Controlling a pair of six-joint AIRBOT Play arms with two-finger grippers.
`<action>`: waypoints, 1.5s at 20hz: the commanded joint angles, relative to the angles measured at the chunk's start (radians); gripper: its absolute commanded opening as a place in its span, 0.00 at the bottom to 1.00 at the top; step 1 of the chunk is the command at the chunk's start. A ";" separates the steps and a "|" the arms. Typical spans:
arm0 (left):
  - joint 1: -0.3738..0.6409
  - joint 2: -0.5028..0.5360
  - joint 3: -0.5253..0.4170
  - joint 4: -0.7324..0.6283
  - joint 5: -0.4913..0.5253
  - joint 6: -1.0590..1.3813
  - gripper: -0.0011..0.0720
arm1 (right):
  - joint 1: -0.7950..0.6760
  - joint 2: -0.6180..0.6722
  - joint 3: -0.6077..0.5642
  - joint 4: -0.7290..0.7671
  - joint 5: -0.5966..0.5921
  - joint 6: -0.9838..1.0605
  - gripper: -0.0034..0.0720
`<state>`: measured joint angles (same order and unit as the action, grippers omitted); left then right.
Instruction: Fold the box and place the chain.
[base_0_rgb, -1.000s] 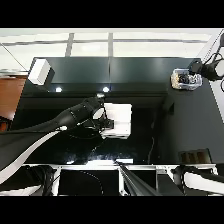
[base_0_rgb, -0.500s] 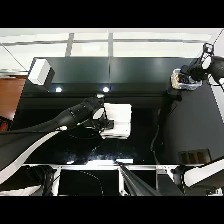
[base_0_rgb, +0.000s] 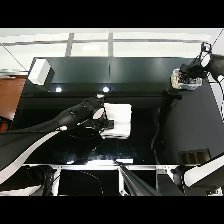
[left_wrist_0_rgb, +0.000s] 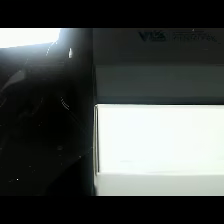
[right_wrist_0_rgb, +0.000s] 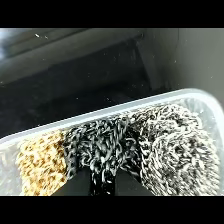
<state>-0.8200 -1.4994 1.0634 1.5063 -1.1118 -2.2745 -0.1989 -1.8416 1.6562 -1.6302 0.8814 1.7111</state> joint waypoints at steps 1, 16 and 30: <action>0.000 0.000 0.000 0.000 0.000 0.000 0.05 | 0.000 0.051 0.059 0.004 0.113 -0.079 0.10; 0.000 0.000 0.000 0.000 0.000 0.000 0.05 | -0.011 0.639 0.057 0.363 0.237 -0.261 0.10; 0.000 0.000 0.000 0.000 -0.001 0.000 0.05 | 0.422 0.922 -0.348 0.507 0.571 -0.304 0.10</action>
<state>-0.8200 -1.4994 1.0634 1.5059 -1.1122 -2.2745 0.1268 -0.9375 1.3773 -1.1973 1.3743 1.4223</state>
